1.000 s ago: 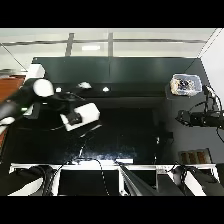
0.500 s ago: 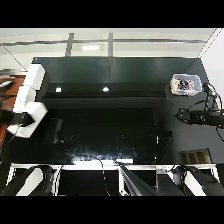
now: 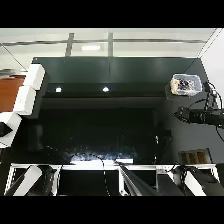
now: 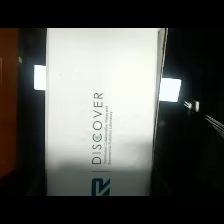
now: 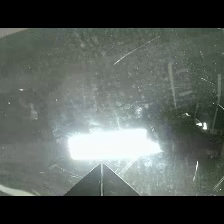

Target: Fold the box and place the chain.

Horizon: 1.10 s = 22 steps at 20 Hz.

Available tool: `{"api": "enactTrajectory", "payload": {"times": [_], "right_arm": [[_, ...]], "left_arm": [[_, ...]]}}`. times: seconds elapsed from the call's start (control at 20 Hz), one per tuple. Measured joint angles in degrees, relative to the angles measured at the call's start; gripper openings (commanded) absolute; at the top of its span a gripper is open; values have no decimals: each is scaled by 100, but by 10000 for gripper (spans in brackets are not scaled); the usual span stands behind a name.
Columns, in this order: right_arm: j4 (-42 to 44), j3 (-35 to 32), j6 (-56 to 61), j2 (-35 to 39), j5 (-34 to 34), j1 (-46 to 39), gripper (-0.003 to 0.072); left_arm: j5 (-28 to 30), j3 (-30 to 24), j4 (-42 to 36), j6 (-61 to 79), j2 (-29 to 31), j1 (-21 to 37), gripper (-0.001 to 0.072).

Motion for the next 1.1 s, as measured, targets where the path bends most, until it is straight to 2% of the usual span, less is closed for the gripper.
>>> {"api": "enactTrajectory", "payload": {"times": [0.15, 0.45, 0.8, 1.1], "right_arm": [[44, 0, 2, 0, 2, 0, 30], [402, 0, 46, -2, 2, 0, 30], [570, 0, 61, -2, -24, 0, 30], [597, 0, 105, -2, -87, 0, 30]], "left_arm": [[365, -11, -243, 481, -328, 87, 80], [713, -42, -745, 1128, -990, 133, 82], [1287, -46, -988, 1532, -1198, 125, 82], [1268, -46, -1174, 1694, -1423, -79, 84]]}}
